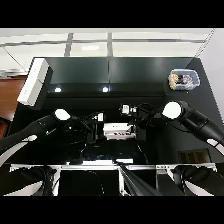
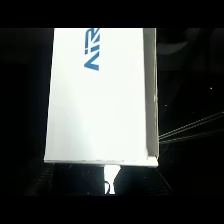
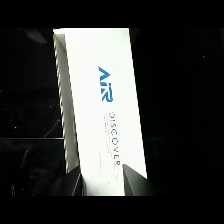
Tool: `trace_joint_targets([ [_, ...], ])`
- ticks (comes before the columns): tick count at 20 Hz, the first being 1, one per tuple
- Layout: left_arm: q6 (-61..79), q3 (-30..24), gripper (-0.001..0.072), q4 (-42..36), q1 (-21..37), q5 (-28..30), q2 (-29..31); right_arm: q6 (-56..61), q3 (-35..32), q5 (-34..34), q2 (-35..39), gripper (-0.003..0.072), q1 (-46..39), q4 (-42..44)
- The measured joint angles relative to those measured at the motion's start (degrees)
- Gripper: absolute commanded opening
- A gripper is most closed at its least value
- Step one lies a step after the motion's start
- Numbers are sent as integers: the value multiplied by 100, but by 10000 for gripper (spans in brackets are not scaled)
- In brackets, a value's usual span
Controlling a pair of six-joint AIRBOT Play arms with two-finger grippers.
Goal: Fold the box and place the chain.
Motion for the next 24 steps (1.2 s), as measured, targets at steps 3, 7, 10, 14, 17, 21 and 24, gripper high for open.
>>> trace_joint_targets([
  [3,0,0,342,0,0,0,0,2,0,85,0,385,0,-13],
  [7,0,0,342,-2,0,2,0,2,0,83,0,385,0,-13],
  [10,-2,0,342,-2,0,2,0,2,0,85,0,385,0,-13],
  [14,0,0,342,-2,0,7,0,7,-79,37,0,385,0,7],
  [17,-2,0,342,-4,0,9,0,133,-142,-26,0,385,0,13],
  [21,-11,0,342,-9,0,13,0,549,-9,295,46,384,-31,-57],
  [24,-9,0,342,-11,2,22,0,1449,205,841,166,360,-238,-42],
])
